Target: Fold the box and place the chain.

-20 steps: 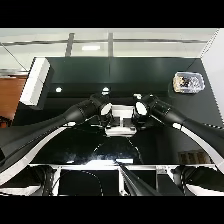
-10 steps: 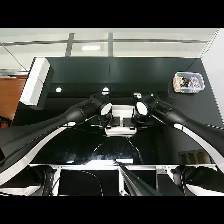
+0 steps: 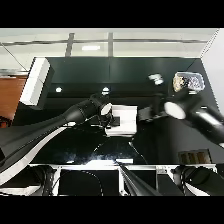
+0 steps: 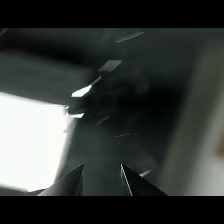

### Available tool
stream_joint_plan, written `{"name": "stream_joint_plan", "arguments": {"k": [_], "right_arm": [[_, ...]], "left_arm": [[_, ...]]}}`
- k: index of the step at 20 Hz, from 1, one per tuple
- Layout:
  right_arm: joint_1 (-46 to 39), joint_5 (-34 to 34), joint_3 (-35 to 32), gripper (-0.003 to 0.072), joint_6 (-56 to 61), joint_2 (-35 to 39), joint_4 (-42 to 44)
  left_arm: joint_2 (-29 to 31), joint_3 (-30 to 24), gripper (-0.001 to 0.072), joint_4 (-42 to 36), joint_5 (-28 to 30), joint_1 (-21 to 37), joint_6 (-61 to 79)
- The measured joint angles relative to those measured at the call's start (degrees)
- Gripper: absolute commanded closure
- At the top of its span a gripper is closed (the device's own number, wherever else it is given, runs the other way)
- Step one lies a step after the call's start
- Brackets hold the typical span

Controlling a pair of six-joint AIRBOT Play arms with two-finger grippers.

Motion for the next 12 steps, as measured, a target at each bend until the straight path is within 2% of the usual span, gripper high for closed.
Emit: {"name": "stream_joint_plan", "arguments": {"k": [2, 4, 7, 9, 10, 11, 12], "right_arm": [[-6.12, 1.16, -2.32, 0.0399, -0.24, 3.17, -9.03], [-14.93, -1.86, -6.01, 0.0398, -0.33, 4.76, -14.64], [-29.31, -11.50, -10.69, 0.0398, 1.18, 3.98, -15.63], [-37.86, -17.53, -10.91, 0.0396, 2.67, 0.70, -11.78], [-41.05, -19.58, -9.77, 0.0235, 3.10, -1.53, -9.53], [-43.93, -21.51, -7.56, 0.0008, 3.30, -4.39, -6.93], [-46.25, -22.47, -4.70, 0.0005, 3.19, -7.39, -4.17]], "left_arm": [[0.00, 0.00, 0.0682, 0.00, 0.02, 0.00, 0.00], [-0.02, 0.00, 0.0682, 0.00, 0.07, 0.00, -0.02], [-0.02, 0.00, 0.0682, 0.00, 0.11, 0.00, -0.02], [0.00, 0.00, 0.0682, 0.00, 0.13, 0.00, -0.04], [-0.02, 0.00, 0.0682, 0.00, 0.15, 0.00, -0.04], [-0.02, 0.00, 0.0682, 0.00, 0.17, 0.00, -0.04], [-0.02, 0.00, 0.0682, 0.00, 0.17, 0.00, -0.04]]}}
